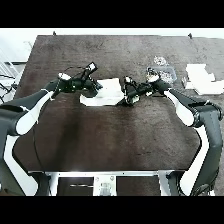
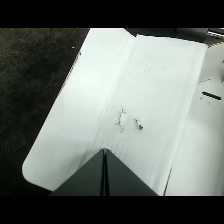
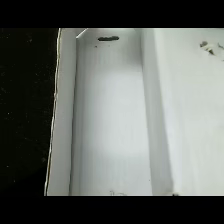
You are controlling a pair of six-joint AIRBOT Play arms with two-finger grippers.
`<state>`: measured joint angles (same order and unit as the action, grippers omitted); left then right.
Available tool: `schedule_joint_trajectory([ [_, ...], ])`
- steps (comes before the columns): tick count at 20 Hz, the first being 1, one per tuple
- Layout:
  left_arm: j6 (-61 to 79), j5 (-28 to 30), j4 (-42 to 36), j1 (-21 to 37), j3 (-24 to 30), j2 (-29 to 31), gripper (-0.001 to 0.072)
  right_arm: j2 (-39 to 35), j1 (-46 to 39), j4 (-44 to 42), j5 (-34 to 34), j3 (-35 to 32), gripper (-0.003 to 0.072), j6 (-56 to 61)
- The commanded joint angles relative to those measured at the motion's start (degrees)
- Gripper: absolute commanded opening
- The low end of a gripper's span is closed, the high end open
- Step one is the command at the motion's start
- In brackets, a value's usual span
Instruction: Fold the box and place the chain.
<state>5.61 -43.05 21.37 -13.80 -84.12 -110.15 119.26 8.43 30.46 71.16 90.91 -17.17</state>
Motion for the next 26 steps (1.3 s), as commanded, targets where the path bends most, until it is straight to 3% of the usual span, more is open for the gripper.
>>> schedule_joint_trajectory([
  [1, 0.44, -0.28, 0.13, 0.09, -0.72, -0.09, 0.0019, 0.04, 0.07, 0.0, 0.04, -0.02, 0.0579, -0.04],
  [3, 0.35, -4.42, 0.13, 0.96, -3.45, -0.04, 0.0019, 0.04, 0.07, 0.0, 0.04, -0.02, 0.0578, -0.02],
  [7, -4.22, -18.86, 2.27, 3.58, -11.56, 0.09, 0.0015, 0.04, 0.07, 0.0, 0.04, -0.02, 0.0578, -0.04],
  [11, -5.42, -19.12, 7.43, 3.5, -11.93, 6.16, 0.0013, 0.04, 0.07, 0.0, 0.04, -0.02, 0.0579, -0.04],
  [13, -4.85, -17.62, 8.37, 3.5, -9.92, 10.12, 0.0012, 0.04, 0.07, 0.0, 0.04, -0.02, 0.0578, -0.02],
  [16, -3.82, -14.6, 9.01, 3.5, -2.56, 15.1, 0.0013, 0.04, 0.07, 0.0, 0.04, -0.02, 0.0579, -0.04],
  [22, -7.1, -11.82, 20.74, 3.5, 7.74, 14.58, 0.0023, 0.04, 0.07, 0.0, 0.07, -0.02, 0.0578, -0.04],
  [23, -6.99, -11.87, 21.46, 3.5, 8.0, 14.58, 0.0241, 0.04, 0.07, 0.02, 0.04, -0.02, 0.0579, -0.04],
  [24, -7.08, -11.72, 21.57, 3.5, 8.0, 14.58, 0.0579, 0.04, 0.07, 0.0, 0.07, -0.02, 0.0579, -0.04],
  [26, -6.6, -11.23, 23.06, 3.5, 7.98, 14.58, 0.0604, 0.04, 0.07, 0.0, 0.04, -0.02, 0.0579, -0.04],
])
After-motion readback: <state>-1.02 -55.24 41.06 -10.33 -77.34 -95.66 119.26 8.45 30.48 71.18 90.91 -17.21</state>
